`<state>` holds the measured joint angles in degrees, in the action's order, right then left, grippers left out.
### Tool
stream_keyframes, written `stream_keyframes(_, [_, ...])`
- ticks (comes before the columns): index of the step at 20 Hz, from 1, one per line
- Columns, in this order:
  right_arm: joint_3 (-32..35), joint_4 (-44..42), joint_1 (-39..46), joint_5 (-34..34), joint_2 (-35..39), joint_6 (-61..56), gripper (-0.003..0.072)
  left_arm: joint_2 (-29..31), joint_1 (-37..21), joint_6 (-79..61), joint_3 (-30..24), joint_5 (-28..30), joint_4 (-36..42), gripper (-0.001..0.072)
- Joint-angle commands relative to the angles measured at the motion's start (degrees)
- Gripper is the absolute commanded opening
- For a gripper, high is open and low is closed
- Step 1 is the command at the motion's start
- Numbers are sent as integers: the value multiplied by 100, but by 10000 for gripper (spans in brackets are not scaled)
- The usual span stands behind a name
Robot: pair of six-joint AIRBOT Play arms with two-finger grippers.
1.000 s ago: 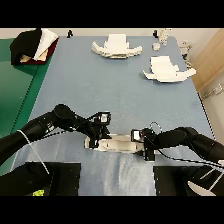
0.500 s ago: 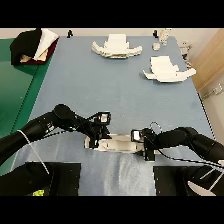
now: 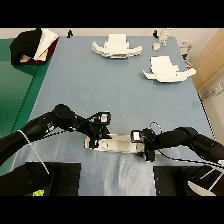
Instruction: Fold the box.
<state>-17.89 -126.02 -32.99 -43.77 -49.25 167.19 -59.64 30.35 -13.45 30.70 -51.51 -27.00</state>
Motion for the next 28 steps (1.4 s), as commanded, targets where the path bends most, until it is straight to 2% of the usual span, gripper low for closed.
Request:
stream_keyframes(1, [-2, -22, 2, 120, 4, -2, 655, -4, 0, 0, 0, 0, -2, 14])
stream_keyframes(6, [0, -2, 2, 149, -44, -2, 648, -4, 0, 0, 0, 2, -2, 14])
stream_keyframes(7, [0, 26, 2, 157, -72, -2, 612, -4, 0, 0, 0, 2, -2, 14])
stream_keyframes(8, [0, 28, 2, 155, -85, -2, 540, -4, 0, 0, 0, 0, -2, 15])
stream_keyframes(15, [-7, 24, 2, 153, -76, -7, 537, -4, 0, 0, 0, 0, 0, 14])
stream_keyframes(17, [-9, 24, 2, 153, -48, -7, 509, -4, 0, 0, 0, 2, -2, 14])
stream_keyframes(28, [-9, 24, 2, 127, -26, -7, 509, -4, 0, 0, 0, 0, 0, 14])
